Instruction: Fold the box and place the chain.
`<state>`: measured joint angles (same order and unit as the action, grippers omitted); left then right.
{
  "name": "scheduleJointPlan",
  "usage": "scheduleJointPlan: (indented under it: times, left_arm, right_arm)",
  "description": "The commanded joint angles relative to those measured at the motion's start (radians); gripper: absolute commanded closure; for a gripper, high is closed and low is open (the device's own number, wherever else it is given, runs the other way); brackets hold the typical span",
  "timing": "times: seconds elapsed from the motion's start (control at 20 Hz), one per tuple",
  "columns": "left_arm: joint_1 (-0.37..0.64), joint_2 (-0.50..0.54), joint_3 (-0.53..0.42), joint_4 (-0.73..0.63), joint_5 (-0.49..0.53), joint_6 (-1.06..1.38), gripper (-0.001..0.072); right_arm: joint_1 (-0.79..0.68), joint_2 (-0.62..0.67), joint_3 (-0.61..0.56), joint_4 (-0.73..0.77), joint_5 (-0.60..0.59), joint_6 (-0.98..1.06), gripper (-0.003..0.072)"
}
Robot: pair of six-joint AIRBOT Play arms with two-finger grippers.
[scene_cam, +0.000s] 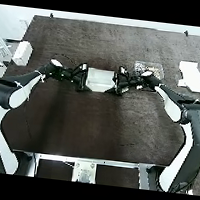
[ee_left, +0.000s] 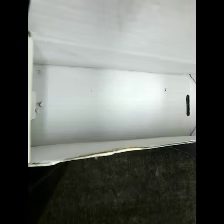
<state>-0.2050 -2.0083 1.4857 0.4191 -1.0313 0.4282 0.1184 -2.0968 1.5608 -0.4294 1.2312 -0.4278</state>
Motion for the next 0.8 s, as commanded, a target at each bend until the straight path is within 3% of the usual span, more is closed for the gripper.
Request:
scheduleJointPlan:
  times: [0.0,0.5,0.55,0.6,0.65,0.7,0.75]
  left_arm:
    - [-0.001,-0.002,0.0,-0.015,0.011,0.011,-0.0011]
    - [-0.001,-0.004,0.0,-0.016,0.018,0.01,0.0007]
    - [-0.001,-0.004,0.0,-0.015,0.018,0.01,0.0051]
    - [-0.001,-0.004,0.0,-0.015,0.018,0.01,0.0188]
    - [-0.001,-0.004,0.0,-0.015,0.019,0.01,0.0186]
    - [-0.001,-0.004,0.0,-0.015,0.02,0.01,0.023]
    - [-0.001,-0.004,0.0,-0.014,0.021,0.007,0.0318]
  right_arm:
    - [0.0,0.0,0.0,0.0,0.0,0.0,0.0171]
    - [0.0,0.0,0.0,0.0,0.0,0.0,0.0171]
    - [0.0,0.0,0.0,0.0,0.0,0.0,0.0171]
    - [0.001,0.0,0.0,0.0,0.0,0.0,0.017]
    - [0.001,0.0,0.0,0.0,0.0,0.0,0.0171]
    - [0.001,0.0,0.0,0.0,0.0,0.0,0.0171]
    - [0.0,0.0,0.0,0.0,0.0,0.0,0.0171]
